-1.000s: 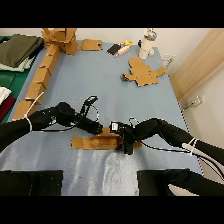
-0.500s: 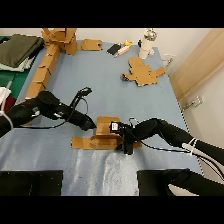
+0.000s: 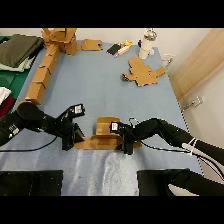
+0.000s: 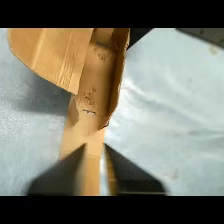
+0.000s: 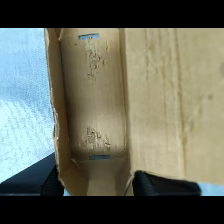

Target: Fold the box.

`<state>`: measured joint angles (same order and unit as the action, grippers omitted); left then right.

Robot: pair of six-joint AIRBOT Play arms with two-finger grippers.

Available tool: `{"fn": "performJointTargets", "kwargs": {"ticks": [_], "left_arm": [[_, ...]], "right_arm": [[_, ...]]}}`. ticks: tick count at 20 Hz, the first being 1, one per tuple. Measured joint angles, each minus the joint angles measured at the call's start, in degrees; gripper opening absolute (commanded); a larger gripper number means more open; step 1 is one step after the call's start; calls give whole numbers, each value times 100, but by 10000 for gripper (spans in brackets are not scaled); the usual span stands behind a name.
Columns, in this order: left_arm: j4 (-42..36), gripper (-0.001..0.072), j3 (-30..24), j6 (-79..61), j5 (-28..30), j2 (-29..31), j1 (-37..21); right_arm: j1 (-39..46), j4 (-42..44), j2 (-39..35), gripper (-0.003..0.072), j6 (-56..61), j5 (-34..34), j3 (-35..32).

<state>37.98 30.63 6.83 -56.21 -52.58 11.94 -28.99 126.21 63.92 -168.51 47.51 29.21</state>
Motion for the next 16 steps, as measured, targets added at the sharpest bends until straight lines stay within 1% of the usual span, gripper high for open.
{"fn": "performJointTargets", "kwargs": {"ticks": [2, 4, 6, 9, 10, 11, 12, 16], "left_arm": [[-483, 720, -461, -778, 682, 96, 138], [-1025, 720, -754, -1434, 1126, 142, 323], [-1392, 720, -911, -1853, 1403, 109, 466], [-1670, 720, -1019, -2194, 1641, -90, 570], [-1716, 598, -1034, -2260, 1679, -151, 605], [-1755, 407, -1047, -2356, 1698, -201, 645], [-1779, 378, -1056, -2441, 1714, -243, 682], [-1928, 376, -1064, -2647, 1812, -391, 813]], "right_arm": [[0, -2, -2, 487, 0, 0, 0], [0, -4, -2, 487, 2, 0, 0], [0, -9, -2, 487, 0, 0, 0], [0, -17, -2, 487, 0, 0, 0], [0, -17, -2, 487, 0, 0, 0], [-2, -20, 0, 487, 0, 0, 0], [-2, -20, 0, 487, 0, 0, 0], [-2, -22, -2, 487, 0, 0, 0]]}}
